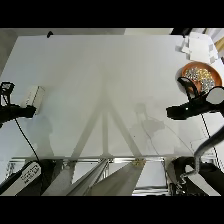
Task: Fold the box and place the chain.
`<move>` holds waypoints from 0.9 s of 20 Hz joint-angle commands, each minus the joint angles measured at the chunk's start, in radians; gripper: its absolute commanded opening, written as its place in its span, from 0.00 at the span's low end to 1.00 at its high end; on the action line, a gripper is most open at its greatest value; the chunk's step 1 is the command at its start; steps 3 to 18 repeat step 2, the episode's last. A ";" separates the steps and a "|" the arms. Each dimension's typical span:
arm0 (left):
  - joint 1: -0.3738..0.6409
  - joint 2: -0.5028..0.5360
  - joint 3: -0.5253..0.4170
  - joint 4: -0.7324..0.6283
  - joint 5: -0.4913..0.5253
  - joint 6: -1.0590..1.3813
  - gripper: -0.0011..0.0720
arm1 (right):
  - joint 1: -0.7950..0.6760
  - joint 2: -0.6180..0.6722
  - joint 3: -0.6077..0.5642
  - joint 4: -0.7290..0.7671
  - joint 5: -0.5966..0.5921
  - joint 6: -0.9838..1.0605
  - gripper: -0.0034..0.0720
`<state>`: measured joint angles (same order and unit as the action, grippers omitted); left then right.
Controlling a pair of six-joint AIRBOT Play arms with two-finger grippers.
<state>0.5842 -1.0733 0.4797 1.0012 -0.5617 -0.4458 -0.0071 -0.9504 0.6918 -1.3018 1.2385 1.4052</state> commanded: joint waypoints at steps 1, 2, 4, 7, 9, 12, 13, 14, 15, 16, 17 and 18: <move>0.000 0.000 0.000 0.000 0.000 0.000 0.96 | 0.000 0.001 0.000 0.000 0.000 0.000 0.12; 0.000 0.000 0.000 0.000 0.000 0.000 0.96 | 0.000 0.001 0.000 0.000 0.000 0.000 0.12; 0.000 0.000 0.000 0.000 0.000 0.000 0.96 | 0.000 0.001 0.000 0.000 0.000 0.000 0.12; 0.000 0.000 0.000 0.000 0.000 0.000 0.96 | 0.000 0.001 0.000 0.000 0.000 0.000 0.12; 0.000 0.000 0.000 0.000 0.000 0.000 0.96 | 0.000 0.001 0.000 0.000 0.000 0.000 0.12; 0.000 0.000 0.000 0.000 0.000 0.000 0.96 | 0.000 0.001 0.000 0.000 0.000 0.000 0.12; 0.000 0.000 0.000 0.000 0.000 0.000 0.96 | 0.000 0.001 0.000 0.000 0.000 0.000 0.12; 0.000 0.000 0.000 0.000 0.000 0.000 0.96 | 0.000 0.001 0.000 0.000 0.000 0.000 0.12; 0.000 0.000 0.000 0.000 0.000 0.000 0.96 | 0.000 0.001 0.000 0.000 0.000 0.000 0.12; 0.000 0.000 0.000 0.000 0.000 0.000 0.96 | 0.000 0.001 0.000 0.000 0.000 0.000 0.12; 0.000 0.000 0.000 0.000 0.000 0.000 0.96 | 0.000 0.001 0.000 0.000 0.000 0.000 0.12; 0.000 0.000 0.000 0.000 0.000 0.000 0.96 | 0.000 0.001 0.000 0.000 0.000 0.000 0.12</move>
